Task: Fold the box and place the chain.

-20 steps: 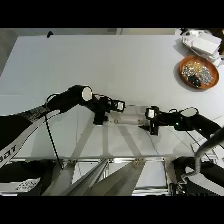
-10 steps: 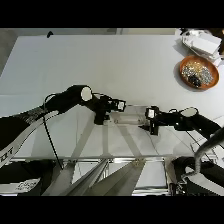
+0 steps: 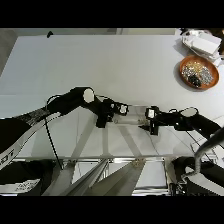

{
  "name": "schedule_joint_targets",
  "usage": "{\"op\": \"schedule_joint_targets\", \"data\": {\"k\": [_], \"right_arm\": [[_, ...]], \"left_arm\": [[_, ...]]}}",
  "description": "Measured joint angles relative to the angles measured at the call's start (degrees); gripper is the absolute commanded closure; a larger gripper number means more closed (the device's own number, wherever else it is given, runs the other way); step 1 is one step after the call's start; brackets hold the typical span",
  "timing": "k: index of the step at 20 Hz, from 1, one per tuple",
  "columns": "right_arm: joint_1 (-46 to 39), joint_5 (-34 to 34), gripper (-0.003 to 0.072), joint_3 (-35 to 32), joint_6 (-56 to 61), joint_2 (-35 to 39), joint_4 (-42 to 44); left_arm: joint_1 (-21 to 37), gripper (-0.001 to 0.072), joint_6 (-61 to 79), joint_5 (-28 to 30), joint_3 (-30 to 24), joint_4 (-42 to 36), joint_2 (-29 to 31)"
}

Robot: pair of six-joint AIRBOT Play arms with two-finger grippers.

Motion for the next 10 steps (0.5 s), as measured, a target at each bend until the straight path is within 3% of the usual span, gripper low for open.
{"op": "schedule_joint_targets", "data": {"k": [2, 10], "right_arm": [[0.0, 0.0, 0.0279, 0.0, 0.0, 0.0, 0.0], [0.0, 0.0, 0.0279, 0.0, 0.0, 0.0, 0.0]], "left_arm": [[-0.1, 0.0647, 0.2, 0.7, 0.0, -0.4, 0.0], [-2.5, 0.0684, 0.5, 4.9, 0.0, -3.0, 0.0]]}}
